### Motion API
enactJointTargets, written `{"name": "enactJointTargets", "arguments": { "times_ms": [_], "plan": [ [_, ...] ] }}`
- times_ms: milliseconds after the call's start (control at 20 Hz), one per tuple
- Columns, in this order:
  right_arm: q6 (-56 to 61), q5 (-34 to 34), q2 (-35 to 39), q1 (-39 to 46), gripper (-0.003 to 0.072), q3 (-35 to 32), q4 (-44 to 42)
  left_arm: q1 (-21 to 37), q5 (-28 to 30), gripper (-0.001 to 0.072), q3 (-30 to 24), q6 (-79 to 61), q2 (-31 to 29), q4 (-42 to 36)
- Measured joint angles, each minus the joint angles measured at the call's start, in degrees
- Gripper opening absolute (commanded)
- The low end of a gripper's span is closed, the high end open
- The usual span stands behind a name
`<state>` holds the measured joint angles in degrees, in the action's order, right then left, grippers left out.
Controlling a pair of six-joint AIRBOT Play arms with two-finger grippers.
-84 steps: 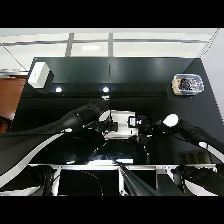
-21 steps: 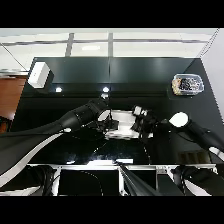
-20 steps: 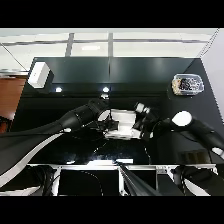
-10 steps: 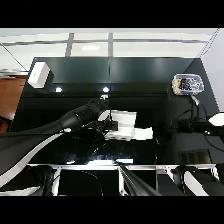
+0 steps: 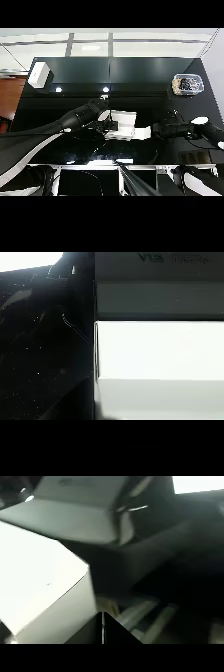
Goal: Fold the box and place the chain.
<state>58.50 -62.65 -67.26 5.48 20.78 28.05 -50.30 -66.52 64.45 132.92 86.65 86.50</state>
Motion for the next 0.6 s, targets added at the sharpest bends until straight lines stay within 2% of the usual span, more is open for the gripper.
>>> {"name": "enactJointTargets", "arguments": {
  "times_ms": [150, 200, 250, 300, 350, 600],
  "plan": [
    [-3.6, -1.3, -1.0, -0.9, 0.0025, 0.9, -3.1, 0.0, 0.0, 0.003, 0.0, 0.0, 0.0, 0.0],
    [-4.3, -2.1, -1.2, -1.0, 0.0133, 1.4, -3.7, 0.0, 0.0, 0.003, 0.0, 0.0, 0.0, 0.0],
    [-4.8, -3.1, -1.3, -1.1, 0.039, 1.9, -4.2, 0.0, 0.0, 0.003, 0.0, 0.0, 0.0, 0.0],
    [-5.2, -4.0, -1.4, -1.2, 0.0508, 2.4, -4.4, 0.0, 0.0, 0.003, 0.0, 0.0, 0.0, 0.0],
    [-5.6, -4.8, -1.4, -1.3, 0.0573, 3.0, -4.8, 0.0, 0.0, 0.003, 0.0, 0.0, 0.0, 0.0],
    [-6.3, -6.8, -1.6, -2.2, 0.0571, 4.5, -7.0, 0.0, 0.0, 0.003, 0.0, 0.0, 0.0, 0.0]
  ]
}}
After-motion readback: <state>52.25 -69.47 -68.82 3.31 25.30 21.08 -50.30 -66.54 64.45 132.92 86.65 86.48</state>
